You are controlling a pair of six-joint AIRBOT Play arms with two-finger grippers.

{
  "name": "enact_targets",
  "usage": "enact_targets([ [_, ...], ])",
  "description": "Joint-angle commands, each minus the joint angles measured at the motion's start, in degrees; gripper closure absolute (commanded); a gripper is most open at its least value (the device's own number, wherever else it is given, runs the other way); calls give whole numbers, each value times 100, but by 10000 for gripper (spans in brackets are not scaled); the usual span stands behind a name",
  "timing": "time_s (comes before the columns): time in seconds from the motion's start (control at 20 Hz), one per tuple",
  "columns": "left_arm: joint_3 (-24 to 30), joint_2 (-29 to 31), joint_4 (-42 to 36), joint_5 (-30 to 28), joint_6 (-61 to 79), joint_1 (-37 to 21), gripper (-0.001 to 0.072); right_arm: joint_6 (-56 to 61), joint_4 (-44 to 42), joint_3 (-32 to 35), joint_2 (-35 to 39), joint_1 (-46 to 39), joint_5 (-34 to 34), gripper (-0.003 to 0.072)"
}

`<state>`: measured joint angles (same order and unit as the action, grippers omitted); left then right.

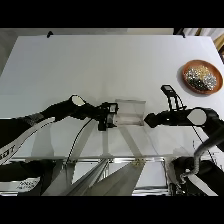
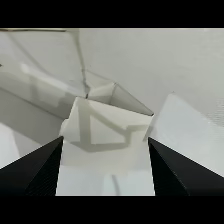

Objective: Fold the box and place the chain.

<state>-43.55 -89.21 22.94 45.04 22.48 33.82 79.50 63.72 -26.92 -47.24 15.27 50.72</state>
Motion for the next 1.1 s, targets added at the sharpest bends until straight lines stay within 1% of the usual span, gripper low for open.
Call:
enact_targets([
  [0.0, -2, 0, 0, 0, 4, -4, 454, 11, 413, -46, 345, -4, 378, 132],
  [0.05, -2, 0, 0, -2, 2, -4, 454, 26, 640, -46, 354, -55, 494, 166],
  [0.15, -2, 0, 0, 0, 2, -4, 454, 114, 872, -46, 343, -334, 605, 170],
  [0.2, -2, 0, 0, -2, 2, -4, 454, 109, 885, -46, 343, -544, 634, 215],
  [0.3, -2, 0, 0, 0, 2, -4, 454, 107, 931, -46, 343, -903, 669, 378],
  [0.35, -2, 0, 0, 0, 2, -4, 454, 103, 986, -42, 343, -1082, 671, 511],
  [0.4, -2, 0, 0, -2, 2, -4, 454, 98, 1008, -33, 341, -1233, 669, 627],
  [0.45, -2, 0, 0, -2, 2, -4, 454, 96, 1025, -13, 332, -1344, 667, 663],
  [0.6, -2, 0, 0, -2, 2, -4, 454, 98, 975, 269, 330, -1419, 428, 673],
  [0.7, -2, 0, 0, -2, 2, -4, 454, 94, 608, 599, 328, -1419, 85, 673],
  [0.8, -2, 0, 0, -2, 2, -4, 454, -57, 221, 776, 251, -1419, -90, 673],
  [0.95, -2, 0, 0, -2, 4, -4, 454, -52, -275, 861, -289, -1331, -472, 673],
  [1.05, -2, 0, 0, -2, 2, -4, 454, -173, -417, 861, -546, -973, -647, 673],
])
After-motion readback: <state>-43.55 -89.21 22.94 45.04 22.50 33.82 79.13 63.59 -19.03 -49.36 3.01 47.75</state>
